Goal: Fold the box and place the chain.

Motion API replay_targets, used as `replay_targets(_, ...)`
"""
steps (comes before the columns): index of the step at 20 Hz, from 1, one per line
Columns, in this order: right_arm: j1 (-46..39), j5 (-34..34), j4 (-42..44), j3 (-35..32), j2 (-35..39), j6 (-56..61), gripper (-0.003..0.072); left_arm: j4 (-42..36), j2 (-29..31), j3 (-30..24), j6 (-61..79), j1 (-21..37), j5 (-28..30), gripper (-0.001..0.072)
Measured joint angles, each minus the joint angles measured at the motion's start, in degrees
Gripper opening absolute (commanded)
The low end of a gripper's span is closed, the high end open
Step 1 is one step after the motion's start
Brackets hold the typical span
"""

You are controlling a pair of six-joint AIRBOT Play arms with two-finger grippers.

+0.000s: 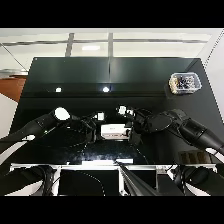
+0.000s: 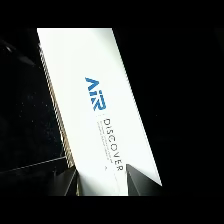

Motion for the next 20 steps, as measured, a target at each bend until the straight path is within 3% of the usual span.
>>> replay_targets(20, 1.55, -3.48, -1.05, 1.36, -0.35, 3.72, 0.0373, -0.04, 0.0, 0.0, -0.11, 0.0, -0.28, 0.0074)
